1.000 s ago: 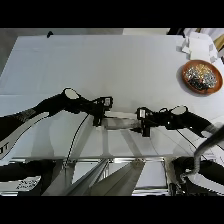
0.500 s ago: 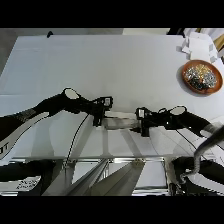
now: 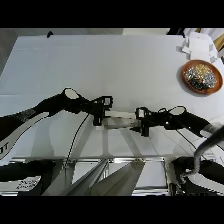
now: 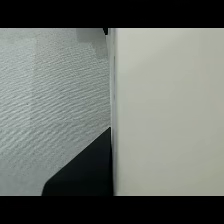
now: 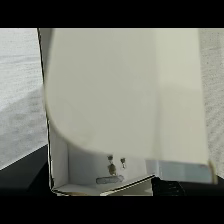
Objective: Fold the box and place the chain.
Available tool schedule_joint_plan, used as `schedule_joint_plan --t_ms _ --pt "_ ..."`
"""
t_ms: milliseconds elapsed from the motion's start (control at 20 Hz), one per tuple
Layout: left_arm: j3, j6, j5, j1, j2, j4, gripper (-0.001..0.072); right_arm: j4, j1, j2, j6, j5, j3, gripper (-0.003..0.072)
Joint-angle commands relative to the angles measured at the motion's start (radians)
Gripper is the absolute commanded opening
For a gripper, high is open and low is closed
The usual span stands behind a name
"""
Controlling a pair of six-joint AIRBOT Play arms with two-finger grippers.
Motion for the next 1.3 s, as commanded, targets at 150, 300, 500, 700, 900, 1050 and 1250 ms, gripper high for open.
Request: schedule_joint_plan --t_ms 150,300,500,700,900,1050,1250 --pt "0.001 0.0 -0.003 0.0 0.001 0.002 0.0012 -0.001 0.0 0.0 0.001 -0.001 0.0 0.0325" --pt "0.001 0.0 -0.003 0.0 0.001 0.002 0.0012 -0.001 0.0 0.0 0.001 0.0 0.0 0.0326" --pt "0.001 0.0 -0.003 0.0 0.001 0.002 0.0012 -0.001 0.0 0.0 0.001 0.0 0.0 0.0326" --pt "0.001 0.0 -0.003 0.0 0.001 0.002 0.0012 -0.001 0.0 0.0 0.001 0.0 0.0 0.0326" --pt "0.001 0.0 -0.003 0.0 0.001 0.002 0.0012 -0.001 0.0 0.0 0.001 0.0 0.0 0.0326" --pt "0.001 0.0 -0.011 0.0 0.001 0.001 0.0012 -0.001 0.0 0.0 0.001 0.0 0.0 0.0326" --pt "0.001 -0.005 -0.027 0.001 0.006 0.005 0.0297 -0.001 0.0 0.0 0.001 0.0 0.0 0.0326"
